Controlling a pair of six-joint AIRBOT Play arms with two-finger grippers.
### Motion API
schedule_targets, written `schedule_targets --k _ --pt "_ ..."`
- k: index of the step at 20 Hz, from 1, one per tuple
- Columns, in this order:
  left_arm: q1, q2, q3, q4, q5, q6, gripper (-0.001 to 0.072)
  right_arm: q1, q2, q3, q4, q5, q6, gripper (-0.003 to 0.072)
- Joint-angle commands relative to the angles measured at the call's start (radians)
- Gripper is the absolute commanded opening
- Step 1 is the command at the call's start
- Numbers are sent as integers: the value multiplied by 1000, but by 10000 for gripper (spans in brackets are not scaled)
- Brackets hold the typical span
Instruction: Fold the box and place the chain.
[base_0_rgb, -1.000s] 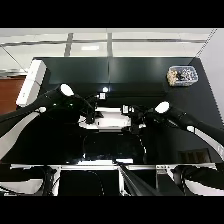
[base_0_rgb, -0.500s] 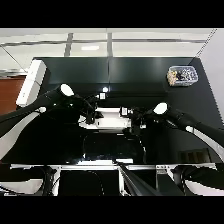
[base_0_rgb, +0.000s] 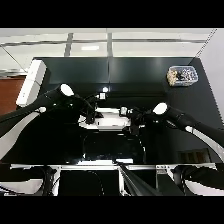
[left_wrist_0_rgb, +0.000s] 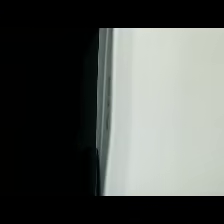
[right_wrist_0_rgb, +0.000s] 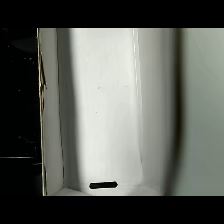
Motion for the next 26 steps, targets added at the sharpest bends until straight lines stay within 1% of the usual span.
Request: schedule_targets --k 1,2,4,5,7,9,10,11,12,13,14,15,16,18,19,20,21,23,24,25,26 --pt "5 5 6 3 -6 -9 312 0 0 1 -3 -2 -2 479" --pt "10 12 19 14 -16 -45 445 0 0 1 -3 -2 -2 479" --pt "30 38 59 83 -66 -150 640 0 0 1 -3 -2 -2 479" --pt "43 62 78 146 -91 -228 659 0 0 1 -3 -1 -2 478" --pt "72 121 103 307 -147 -386 659 0 0 0 -3 -1 -2 477" --pt "111 195 104 449 -193 -525 659 0 0 0 -3 -1 -2 478" --pt "134 227 104 484 -236 -601 658 0 0 0 -4 -1 -2 477" --pt "160 252 104 487 -302 -702 628 0 0 0 -4 -1 -2 477" --pt "182 259 104 461 -387 -796 496 0 0 0 -4 -1 -2 473" --pt "198 256 100 414 -487 -863 269 0 0 0 -5 4 -3 301" --pt "210 249 79 334 -580 -886 28 0 0 0 -5 6 -5 199" --pt "211 246 36 229 -626 -886 23 0 0 0 -5 6 -5 198" --pt "206 248 -23 119 -607 -862 22 0 0 0 -4 5 -5 198" --pt "173 249 -164 -114 -472 -801 21 0 0 0 -3 5 -5 198" --pt "147 249 -218 -226 -397 -742 21 0 0 0 -3 5 -5 198" --pt "124 249 -248 -311 -326 -679 21 0 0 1 -3 5 -5 198" --pt "103 249 -258 -380 -236 -629 21 0 0 1 -3 6 -4 198" --pt "73 249 -241 -455 -38 -567 21 0 0 1 -3 6 -4 198" --pt "60 249 -228 -451 71 -565 21 0 0 0 -2 5 -4 198" --pt "47 248 -211 -420 172 -565 21 0 0 0 -2 6 -4 198" --pt "35 242 -196 -377 246 -565 21 0 0 0 -2 6 -4 198"
